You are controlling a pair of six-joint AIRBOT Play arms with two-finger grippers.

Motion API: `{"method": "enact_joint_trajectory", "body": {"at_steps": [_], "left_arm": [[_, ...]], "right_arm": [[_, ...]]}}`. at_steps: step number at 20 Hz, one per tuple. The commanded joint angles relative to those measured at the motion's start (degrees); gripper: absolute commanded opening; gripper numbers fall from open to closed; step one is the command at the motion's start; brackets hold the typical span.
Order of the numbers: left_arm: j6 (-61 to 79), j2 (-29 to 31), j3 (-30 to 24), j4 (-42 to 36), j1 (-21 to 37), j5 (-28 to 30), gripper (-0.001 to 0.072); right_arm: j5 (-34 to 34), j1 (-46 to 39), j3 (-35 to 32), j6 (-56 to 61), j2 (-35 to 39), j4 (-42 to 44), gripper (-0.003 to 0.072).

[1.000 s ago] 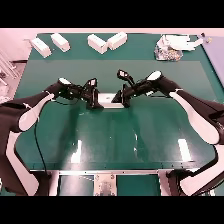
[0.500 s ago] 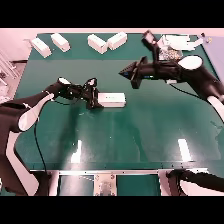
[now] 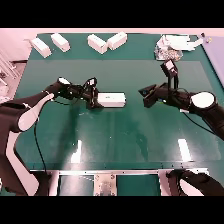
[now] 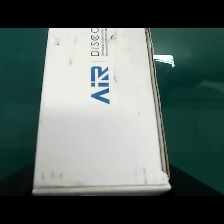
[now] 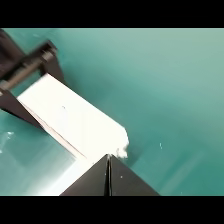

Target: Fold the box and place the chain.

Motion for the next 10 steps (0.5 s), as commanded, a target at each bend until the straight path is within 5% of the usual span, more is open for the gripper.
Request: {"method": "enact_joint_trajectory", "body": {"at_steps": [1,2,3,10], "left_arm": [[-0.1,0.0,0.1,-2.0,0.0,1.1,0.0338],[-0.1,0.2,0.1,-1.7,0.0,1.1,0.0099],[-0.2,0.7,0.1,-1.5,0.0,1.2,0.0021],[-15.7,7.8,-0.1,-0.5,5.0,7.5,0.0013]], "right_arm": [[-1.6,-1.0,-4.5,1.8,1.3,-0.9,0.0014],[-1.5,-0.9,-4.5,1.8,1.4,-0.8,0.0014],[-1.5,-0.9,-4.5,2.0,1.4,-0.8,0.0014],[-1.5,-1.0,-4.6,4.0,1.4,-0.8,0.0014]]}}
